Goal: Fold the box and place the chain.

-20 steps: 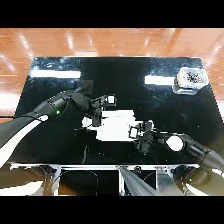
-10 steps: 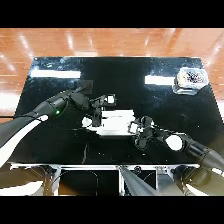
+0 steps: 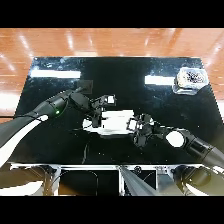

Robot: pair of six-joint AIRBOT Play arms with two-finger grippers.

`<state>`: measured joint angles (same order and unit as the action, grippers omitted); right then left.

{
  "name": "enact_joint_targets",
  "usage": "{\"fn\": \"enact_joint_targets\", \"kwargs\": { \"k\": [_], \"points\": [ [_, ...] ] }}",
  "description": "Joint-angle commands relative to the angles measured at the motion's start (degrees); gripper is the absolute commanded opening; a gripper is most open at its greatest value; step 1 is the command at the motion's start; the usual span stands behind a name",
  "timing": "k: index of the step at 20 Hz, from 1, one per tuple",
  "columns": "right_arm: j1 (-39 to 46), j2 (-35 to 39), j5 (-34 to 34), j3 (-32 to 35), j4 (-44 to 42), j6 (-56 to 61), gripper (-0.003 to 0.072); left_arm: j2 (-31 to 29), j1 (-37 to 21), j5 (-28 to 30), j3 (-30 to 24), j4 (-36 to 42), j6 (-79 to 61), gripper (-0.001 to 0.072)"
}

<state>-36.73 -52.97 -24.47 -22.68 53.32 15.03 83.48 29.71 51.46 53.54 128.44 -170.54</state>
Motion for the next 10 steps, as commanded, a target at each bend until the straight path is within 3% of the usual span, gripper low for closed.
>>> {"fn": "enact_joint_targets", "kwargs": {
  "k": [1, 6, 10],
  "points": [
    [0.9, 0.1, -0.1, -0.2, -0.1, 1.1, 0.0707, 0.0, 0.0, 0.2, 0.0, -0.1, -0.1, 0.0025],
    [4.6, 0.1, -2.7, -0.7, -1.2, -0.4, 0.0715, 0.0, 0.0, 1.3, 0.0, -0.1, -0.3, 0.0025],
    [6.4, 0.0, 0.1, -1.8, -3.5, -4.5, 0.0714, 0.0, 0.0, 1.3, 0.0, -0.1, -0.6, 0.0025]
  ]
}}
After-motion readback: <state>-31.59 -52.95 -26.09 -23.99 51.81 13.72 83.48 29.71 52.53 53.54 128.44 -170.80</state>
